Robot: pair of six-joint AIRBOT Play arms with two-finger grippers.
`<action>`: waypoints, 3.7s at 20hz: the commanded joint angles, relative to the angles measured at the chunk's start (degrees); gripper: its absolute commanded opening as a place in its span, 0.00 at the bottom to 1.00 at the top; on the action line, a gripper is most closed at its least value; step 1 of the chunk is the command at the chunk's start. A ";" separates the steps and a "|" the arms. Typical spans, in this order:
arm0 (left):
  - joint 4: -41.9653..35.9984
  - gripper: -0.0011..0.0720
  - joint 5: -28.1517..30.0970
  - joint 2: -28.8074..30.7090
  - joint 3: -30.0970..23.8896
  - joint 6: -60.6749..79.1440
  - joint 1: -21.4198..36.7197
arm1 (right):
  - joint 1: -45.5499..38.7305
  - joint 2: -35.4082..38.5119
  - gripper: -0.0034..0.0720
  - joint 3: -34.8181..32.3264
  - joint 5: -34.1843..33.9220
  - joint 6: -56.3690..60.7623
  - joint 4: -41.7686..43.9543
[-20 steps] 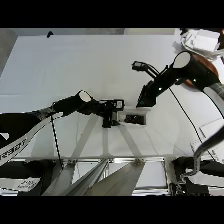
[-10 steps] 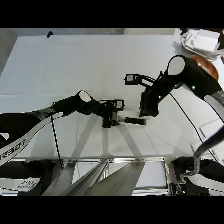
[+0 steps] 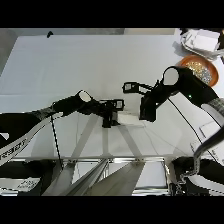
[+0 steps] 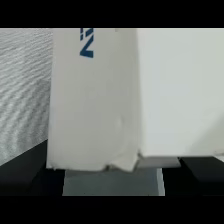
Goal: Fold the box and place the chain.
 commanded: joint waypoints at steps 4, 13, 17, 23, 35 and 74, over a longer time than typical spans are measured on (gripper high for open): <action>0.02 0.39 -0.02 0.00 0.00 0.04 0.02 | 0.15 0.09 0.54 -1.20 -3.67 1.36 -0.28; 0.02 0.39 -0.02 0.00 0.00 0.04 0.02 | 0.15 3.10 0.49 -2.73 -9.44 1.36 -2.38; 0.02 0.39 -0.02 0.00 0.00 0.04 0.02 | 0.15 3.41 0.49 -3.52 -10.36 1.33 -2.21; 0.02 0.39 -0.02 0.00 0.00 0.04 0.02 | 0.15 3.41 0.49 -5.97 -11.80 1.40 -0.72; 0.02 0.39 -0.02 0.00 0.00 0.04 0.02 | 2.29 3.43 0.50 -8.72 -11.47 2.91 0.11; 0.02 0.39 -0.02 0.00 0.00 0.04 0.02 | -7.04 5.07 0.06 -29.83 -21.77 -21.35 38.36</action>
